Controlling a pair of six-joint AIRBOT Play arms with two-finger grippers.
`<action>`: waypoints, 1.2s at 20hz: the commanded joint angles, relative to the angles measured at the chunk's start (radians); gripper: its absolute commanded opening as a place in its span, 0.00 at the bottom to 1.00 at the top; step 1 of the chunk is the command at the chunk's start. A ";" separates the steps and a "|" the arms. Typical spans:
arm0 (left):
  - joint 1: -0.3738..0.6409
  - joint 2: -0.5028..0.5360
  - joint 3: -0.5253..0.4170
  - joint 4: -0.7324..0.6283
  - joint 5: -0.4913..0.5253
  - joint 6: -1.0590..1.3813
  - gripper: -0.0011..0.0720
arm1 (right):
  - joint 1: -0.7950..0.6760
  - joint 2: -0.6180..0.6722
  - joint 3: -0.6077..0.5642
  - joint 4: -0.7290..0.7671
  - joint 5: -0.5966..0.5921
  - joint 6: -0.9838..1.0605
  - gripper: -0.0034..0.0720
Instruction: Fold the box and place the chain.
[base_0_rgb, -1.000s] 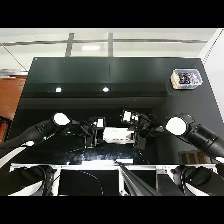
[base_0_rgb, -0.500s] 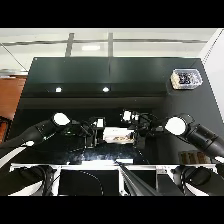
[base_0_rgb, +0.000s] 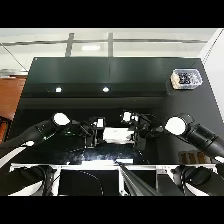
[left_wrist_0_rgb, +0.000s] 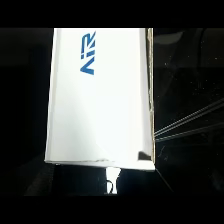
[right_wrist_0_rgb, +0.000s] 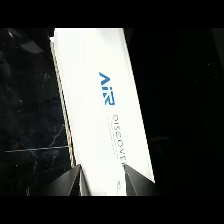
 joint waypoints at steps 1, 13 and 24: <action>-0.001 -0.001 0.000 0.000 0.001 -0.001 0.49 | 0.000 0.000 0.000 0.000 0.014 0.000 0.46; -0.001 -0.001 0.000 0.000 0.001 0.000 0.48 | 0.000 0.000 0.000 0.000 0.006 0.000 0.46; -0.001 -0.001 0.000 0.000 0.001 -0.001 0.48 | 0.000 -0.004 0.000 0.000 -0.008 0.000 0.46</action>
